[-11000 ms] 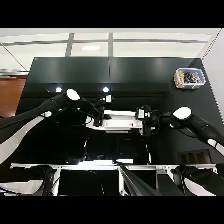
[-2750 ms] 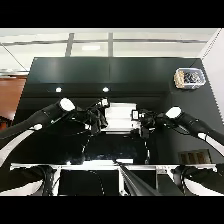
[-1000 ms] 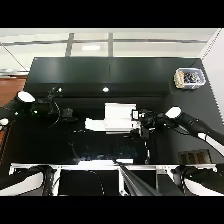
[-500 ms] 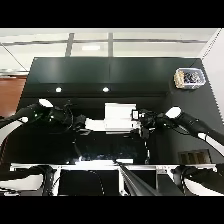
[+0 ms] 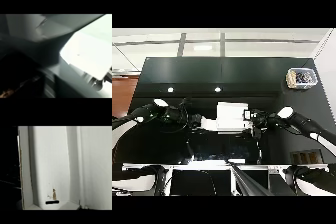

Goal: Fold the box and place the chain.

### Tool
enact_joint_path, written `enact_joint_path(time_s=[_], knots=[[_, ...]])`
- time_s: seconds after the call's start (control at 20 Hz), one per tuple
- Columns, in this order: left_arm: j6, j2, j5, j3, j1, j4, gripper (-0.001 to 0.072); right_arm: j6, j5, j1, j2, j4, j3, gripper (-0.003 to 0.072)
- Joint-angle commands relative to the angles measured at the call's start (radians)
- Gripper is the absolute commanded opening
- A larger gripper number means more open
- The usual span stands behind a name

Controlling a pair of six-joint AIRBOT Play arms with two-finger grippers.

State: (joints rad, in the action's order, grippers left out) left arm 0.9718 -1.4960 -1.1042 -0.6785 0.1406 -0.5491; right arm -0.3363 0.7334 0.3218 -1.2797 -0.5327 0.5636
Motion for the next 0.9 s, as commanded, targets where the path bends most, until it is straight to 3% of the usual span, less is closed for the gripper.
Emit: enact_joint_path(time_s=[0.0,0.1,0.15,0.45,0.7,0.75,0.85], knots=[[-0.068,-0.001,-0.055,-0.038,0.002,0.003,0.0356,0.0,0.0,0.0,-0.001,0.0,0.0,0.0127],[-0.068,-0.001,-0.081,-0.066,0.002,-0.023,0.0658,0.0,0.0,0.0,-0.001,0.0,0.0,0.0127],[-0.067,-0.001,-0.091,-0.077,0.002,-0.022,0.0696,0.0,0.0,0.0,-0.001,0.0,0.0,0.0127],[-0.06,-0.001,-0.128,-0.132,0.027,0.068,0.0693,0.0,0.0,0.0,-0.001,0.0,0.0,0.0126],[-0.04,-0.001,-0.12,-0.178,0.115,0.06,0.067,0.0,0.0,0.0,-0.001,0.001,0.0,0.0127],[-0.013,-0.001,-0.111,-0.188,0.133,0.055,0.0596,0.0,0.0,0.0,-0.001,0.0,0.0,0.0126],[0.066,0.0,-0.088,-0.212,0.165,0.013,0.0567,0.0,0.0,0.0,-0.001,0.001,0.0,0.0126]])
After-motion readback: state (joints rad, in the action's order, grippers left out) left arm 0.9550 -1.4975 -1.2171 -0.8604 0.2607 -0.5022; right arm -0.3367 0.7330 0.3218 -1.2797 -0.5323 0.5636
